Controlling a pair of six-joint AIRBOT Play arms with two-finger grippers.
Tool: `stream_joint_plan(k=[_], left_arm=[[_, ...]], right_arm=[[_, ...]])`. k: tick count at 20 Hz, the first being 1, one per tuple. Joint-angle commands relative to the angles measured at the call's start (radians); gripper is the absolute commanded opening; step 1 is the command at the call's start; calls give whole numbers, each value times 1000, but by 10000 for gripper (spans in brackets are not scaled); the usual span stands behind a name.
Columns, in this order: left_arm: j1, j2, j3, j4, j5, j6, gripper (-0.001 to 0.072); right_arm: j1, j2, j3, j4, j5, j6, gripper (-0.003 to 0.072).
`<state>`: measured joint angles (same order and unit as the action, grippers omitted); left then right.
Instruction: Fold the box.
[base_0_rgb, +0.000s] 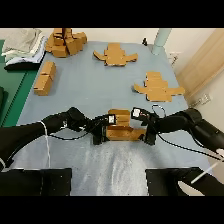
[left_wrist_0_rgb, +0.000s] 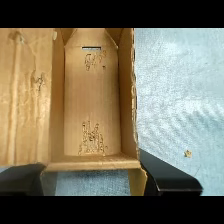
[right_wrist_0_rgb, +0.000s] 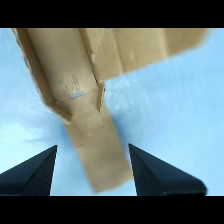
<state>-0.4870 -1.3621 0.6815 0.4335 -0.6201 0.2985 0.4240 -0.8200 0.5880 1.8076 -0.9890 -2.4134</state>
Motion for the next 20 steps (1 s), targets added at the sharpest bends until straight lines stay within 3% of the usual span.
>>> stream_joint_plan(k=[1,5,9,14,18,19,20], left_arm=[[1,1,1,0,0,0,527],[1,1,1,0,0,0,527],[1,1,1,0,0,0,527],[1,1,1,0,0,0,527],[1,1,1,0,0,0,527],[1,1,1,0,0,0,527],[1,1,1,0,0,0,527]], right_arm=[[0,105,0,109,-133,306,719],[7,141,0,361,-174,584,718],[8,140,0,378,-159,916,718],[8,137,0,396,-14,1045,706],[8,110,1,424,2,1071,703],[8,98,1,425,10,1104,628],[8,79,2,431,35,1108,399]])
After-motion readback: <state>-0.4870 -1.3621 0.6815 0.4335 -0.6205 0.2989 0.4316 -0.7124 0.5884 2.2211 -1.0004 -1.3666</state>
